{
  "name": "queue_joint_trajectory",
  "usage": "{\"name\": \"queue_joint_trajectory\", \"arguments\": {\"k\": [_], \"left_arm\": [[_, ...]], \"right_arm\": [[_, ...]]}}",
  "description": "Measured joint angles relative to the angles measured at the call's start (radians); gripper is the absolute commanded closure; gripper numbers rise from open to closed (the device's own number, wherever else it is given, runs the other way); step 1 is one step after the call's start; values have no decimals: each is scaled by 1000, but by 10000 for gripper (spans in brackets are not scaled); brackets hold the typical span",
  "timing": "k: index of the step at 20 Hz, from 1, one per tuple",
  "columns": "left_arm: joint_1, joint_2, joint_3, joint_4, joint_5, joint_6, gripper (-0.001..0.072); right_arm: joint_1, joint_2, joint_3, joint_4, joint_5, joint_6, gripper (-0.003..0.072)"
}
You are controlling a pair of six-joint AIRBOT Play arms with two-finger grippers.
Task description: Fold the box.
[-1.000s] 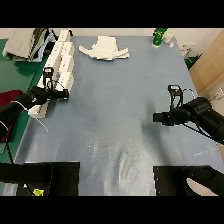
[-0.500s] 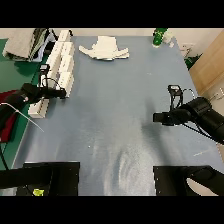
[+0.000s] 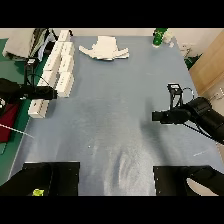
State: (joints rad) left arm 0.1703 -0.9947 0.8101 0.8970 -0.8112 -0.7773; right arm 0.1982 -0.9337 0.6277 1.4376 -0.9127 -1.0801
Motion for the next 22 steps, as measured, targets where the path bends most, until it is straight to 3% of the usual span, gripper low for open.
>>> {"name": "queue_joint_trajectory", "arguments": {"k": [5, 9, 13, 16, 22], "left_arm": [[-106, 33, 0, 4, -153, -128, 698], [-279, 2, 2, 32, -122, -232, 698], [-412, -120, 34, 45, -97, -286, 697], [-460, -203, 79, 40, -91, -302, 697], [-484, -246, 112, 31, -89, -312, 697]], "right_arm": [[0, -2, 0, 119, 104, -62, 677], [0, -24, 29, 272, 189, -172, 677], [1, -110, 120, 343, 207, -212, 677], [2, -185, 194, 377, 198, -223, 677], [3, -238, 238, 395, 187, -229, 677]]}}
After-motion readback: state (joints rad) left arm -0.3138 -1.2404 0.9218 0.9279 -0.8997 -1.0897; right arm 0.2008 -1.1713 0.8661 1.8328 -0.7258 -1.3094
